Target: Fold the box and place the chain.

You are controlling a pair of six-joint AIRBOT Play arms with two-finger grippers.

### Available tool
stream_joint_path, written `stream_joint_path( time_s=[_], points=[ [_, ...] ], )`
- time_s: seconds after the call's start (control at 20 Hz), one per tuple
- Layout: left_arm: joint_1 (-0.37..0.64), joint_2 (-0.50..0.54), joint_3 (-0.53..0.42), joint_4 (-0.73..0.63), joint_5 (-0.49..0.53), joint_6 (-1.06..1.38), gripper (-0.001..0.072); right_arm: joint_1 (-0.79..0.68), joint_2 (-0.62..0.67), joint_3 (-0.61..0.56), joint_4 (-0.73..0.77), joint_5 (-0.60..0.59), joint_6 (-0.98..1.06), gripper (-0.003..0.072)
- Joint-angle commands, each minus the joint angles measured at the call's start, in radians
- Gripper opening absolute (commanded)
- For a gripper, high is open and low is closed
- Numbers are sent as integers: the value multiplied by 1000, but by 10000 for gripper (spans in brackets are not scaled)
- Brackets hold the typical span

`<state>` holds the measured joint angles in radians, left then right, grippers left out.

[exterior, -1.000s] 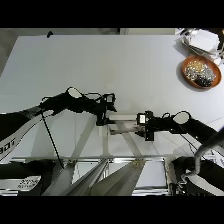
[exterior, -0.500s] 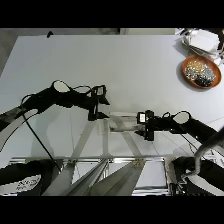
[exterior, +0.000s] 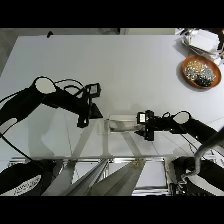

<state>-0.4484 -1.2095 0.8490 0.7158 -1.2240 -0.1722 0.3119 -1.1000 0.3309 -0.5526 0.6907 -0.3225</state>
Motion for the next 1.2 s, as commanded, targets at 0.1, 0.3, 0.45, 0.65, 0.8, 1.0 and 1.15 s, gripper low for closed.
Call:
stream_joint_path(
  time_s=[0.1,0.3,0.45,0.65,0.8,1.0,1.15],
  points=[
    [-221,-25,-1,-82,133,-98,1,0,1,0,0,2,0,411],
    [-289,-80,-1,-149,551,-184,0,0,1,0,0,2,0,411],
    [-281,-127,-1,-165,774,-341,0,0,1,0,0,1,0,411],
    [-273,-214,-1,-157,743,-431,0,0,1,0,0,1,0,411],
    [-273,-237,-1,-159,705,-431,0,0,1,0,0,1,0,411],
    [-257,-178,-1,-151,663,-431,0,0,1,0,0,1,0,411],
    [-217,-101,-1,-50,521,-485,0,0,1,0,0,2,0,411]
  ],
)
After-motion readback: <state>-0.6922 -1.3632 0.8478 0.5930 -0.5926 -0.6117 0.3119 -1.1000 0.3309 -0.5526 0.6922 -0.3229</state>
